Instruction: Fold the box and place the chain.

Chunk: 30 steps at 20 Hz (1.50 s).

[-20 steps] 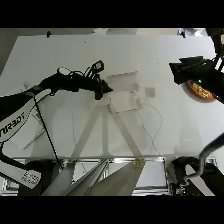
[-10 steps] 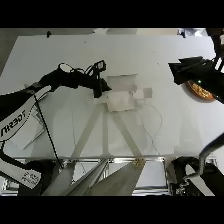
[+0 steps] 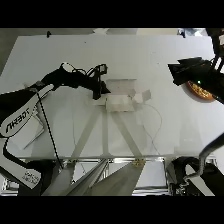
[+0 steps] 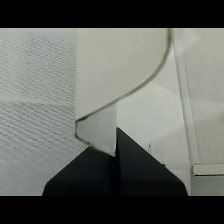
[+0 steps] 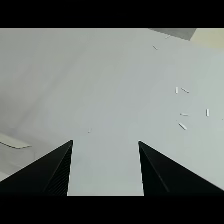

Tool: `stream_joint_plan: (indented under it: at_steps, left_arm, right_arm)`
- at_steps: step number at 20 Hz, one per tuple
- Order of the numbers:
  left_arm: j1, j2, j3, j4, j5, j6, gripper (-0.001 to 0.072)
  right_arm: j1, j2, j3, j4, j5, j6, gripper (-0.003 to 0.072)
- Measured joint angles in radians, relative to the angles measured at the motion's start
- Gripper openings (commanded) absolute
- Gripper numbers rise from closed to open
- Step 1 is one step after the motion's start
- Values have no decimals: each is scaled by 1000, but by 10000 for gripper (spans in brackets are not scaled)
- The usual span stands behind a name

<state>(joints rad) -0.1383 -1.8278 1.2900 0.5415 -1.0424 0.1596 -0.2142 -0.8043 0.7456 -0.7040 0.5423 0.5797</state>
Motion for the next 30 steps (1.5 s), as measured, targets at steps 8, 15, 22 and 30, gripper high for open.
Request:
stream_joint_plan:
  at_steps: [8,15,22,30]
  left_arm:
    - [0,-9,0,-10,43,24,8]
    - [0,-9,1,-10,69,24,14]
    - [0,-9,1,-10,73,24,14]
    - [0,-9,1,-10,73,23,14]
  right_arm:
    - [0,0,0,0,21,0,457]
    - [0,0,0,0,68,-7,459]
    - [0,10,0,24,359,-256,692]
    - [0,37,0,14,449,-345,691]
